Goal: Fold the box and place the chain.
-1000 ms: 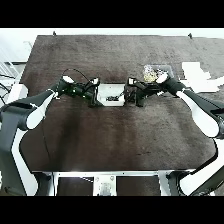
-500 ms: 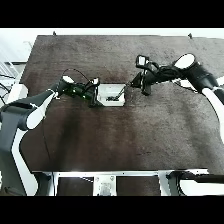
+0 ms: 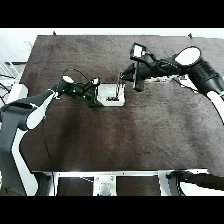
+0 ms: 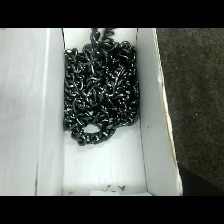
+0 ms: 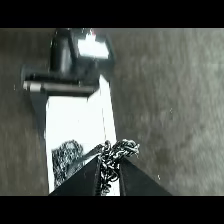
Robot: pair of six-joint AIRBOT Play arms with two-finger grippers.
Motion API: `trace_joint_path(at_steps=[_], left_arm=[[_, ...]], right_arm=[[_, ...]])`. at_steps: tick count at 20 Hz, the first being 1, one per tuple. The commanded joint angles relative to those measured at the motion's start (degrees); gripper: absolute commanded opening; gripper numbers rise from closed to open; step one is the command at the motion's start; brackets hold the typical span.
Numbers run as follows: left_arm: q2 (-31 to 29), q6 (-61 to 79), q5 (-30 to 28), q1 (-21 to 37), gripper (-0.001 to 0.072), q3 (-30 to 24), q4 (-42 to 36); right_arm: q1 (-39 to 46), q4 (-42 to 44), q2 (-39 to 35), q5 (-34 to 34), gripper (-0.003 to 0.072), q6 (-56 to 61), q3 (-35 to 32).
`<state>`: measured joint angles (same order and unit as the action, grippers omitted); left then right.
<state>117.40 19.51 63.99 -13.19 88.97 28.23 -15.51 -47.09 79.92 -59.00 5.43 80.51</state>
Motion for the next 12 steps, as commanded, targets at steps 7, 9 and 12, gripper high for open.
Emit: trace_joint_path(at_steps=[7, 9, 12], left_arm=[[0.0, 0.0, 0.0, 0.0, 0.0651, 0.0, 0.0], [0.0, 0.0, 0.0, 0.0, 0.0651, 0.0, 0.0], [0.0, 0.0, 0.0, 0.0, 0.0651, 0.0, 0.0]], right_arm=[[-3.0, 0.2, 10.2, 5.5, 0.001, -0.1, 0.1], [-3.0, 0.3, 12.1, 6.5, 0.001, -1.2, 0.1], [-3.0, 1.7, 10.6, 7.3, 0.001, -0.3, 2.7]])
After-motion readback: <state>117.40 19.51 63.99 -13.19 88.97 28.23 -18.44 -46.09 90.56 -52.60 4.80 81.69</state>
